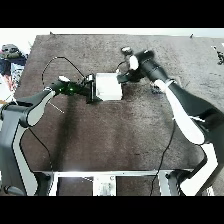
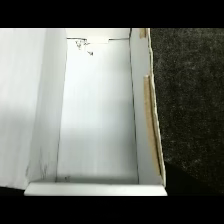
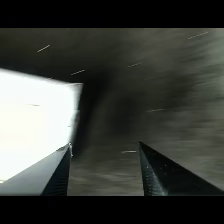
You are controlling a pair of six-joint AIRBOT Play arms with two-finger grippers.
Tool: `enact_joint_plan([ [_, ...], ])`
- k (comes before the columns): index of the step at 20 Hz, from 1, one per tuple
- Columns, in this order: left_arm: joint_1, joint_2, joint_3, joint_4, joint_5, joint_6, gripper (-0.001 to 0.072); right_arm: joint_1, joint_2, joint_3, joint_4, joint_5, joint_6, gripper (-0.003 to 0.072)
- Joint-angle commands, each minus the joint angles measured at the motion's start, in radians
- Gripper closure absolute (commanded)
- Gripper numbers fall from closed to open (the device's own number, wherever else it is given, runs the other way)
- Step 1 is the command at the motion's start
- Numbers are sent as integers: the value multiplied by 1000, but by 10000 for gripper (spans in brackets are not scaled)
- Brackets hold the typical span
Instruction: Fold the box and place the chain.
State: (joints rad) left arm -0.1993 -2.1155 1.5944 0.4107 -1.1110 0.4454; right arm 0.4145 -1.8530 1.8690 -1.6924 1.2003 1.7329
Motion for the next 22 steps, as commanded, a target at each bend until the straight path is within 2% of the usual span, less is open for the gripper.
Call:
enact_joint_plan([
  [1,1,0,0,0,0,0,543,-114,84,1,-32,6,-76,239],
  [3,1,0,0,0,0,0,543,-211,91,0,-21,61,-81,348],
  [7,1,0,0,0,0,0,543,-365,89,-73,84,70,-148,351],
  [9,1,0,0,0,1,0,543,-410,89,-118,88,47,-149,351],
  [12,1,0,0,0,0,0,543,-445,78,-173,180,18,-239,360],
  [13,1,0,0,0,0,0,543,-445,65,-174,198,17,-257,477],
  [22,1,0,0,0,1,0,543,-445,-33,-174,205,-29,-269,455],
])
